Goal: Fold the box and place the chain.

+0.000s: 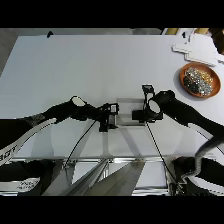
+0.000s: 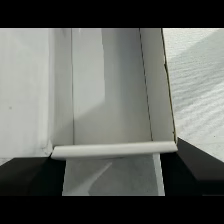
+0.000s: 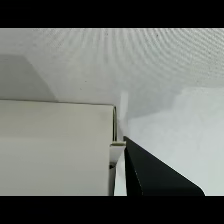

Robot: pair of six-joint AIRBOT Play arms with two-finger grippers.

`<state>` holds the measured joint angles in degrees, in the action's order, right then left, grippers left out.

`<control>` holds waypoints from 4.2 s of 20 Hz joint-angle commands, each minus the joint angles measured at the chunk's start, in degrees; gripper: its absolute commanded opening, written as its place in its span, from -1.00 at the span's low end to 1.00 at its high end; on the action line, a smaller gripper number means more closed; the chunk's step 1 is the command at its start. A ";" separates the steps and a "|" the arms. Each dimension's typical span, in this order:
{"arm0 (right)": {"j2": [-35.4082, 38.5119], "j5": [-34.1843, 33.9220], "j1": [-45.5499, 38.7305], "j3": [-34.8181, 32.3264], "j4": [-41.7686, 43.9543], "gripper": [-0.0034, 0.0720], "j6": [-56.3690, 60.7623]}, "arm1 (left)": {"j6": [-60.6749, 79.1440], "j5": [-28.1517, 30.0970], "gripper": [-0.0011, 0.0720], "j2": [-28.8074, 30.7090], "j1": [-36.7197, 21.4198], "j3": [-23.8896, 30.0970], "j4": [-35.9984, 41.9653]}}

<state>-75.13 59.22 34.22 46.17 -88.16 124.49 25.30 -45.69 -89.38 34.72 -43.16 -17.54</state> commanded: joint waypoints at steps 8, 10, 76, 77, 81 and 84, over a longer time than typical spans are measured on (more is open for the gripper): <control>-1.01 0.22 0.83 0.02 -0.15 -0.86 -0.07 | 0.04 0.02 -0.51 0.00 0.02 0.00 -0.02; -0.79 0.20 0.83 0.02 -0.13 -0.45 -0.52 | 0.04 0.02 -0.51 0.00 0.02 0.00 -0.04; 0.74 24.22 -48.74 41.24 16.13 -0.86 -47.08 | 0.07 0.02 -0.51 0.00 0.02 0.00 -0.04; 3.54 24.98 -47.98 41.24 16.68 -0.86 -47.08 | 0.04 0.02 -0.51 0.00 0.02 0.00 -0.02; 12.35 28.79 -43.10 41.24 16.65 -0.86 -47.08 | 0.04 0.02 -0.51 0.00 0.02 0.00 -0.04; 16.94 29.70 -38.03 41.22 16.70 -0.86 -46.97 | 0.04 0.02 -0.51 0.00 0.02 0.00 -0.02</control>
<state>-63.00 86.94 -7.73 87.44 -72.47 77.67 25.32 -45.69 -89.38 34.72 -43.16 -17.56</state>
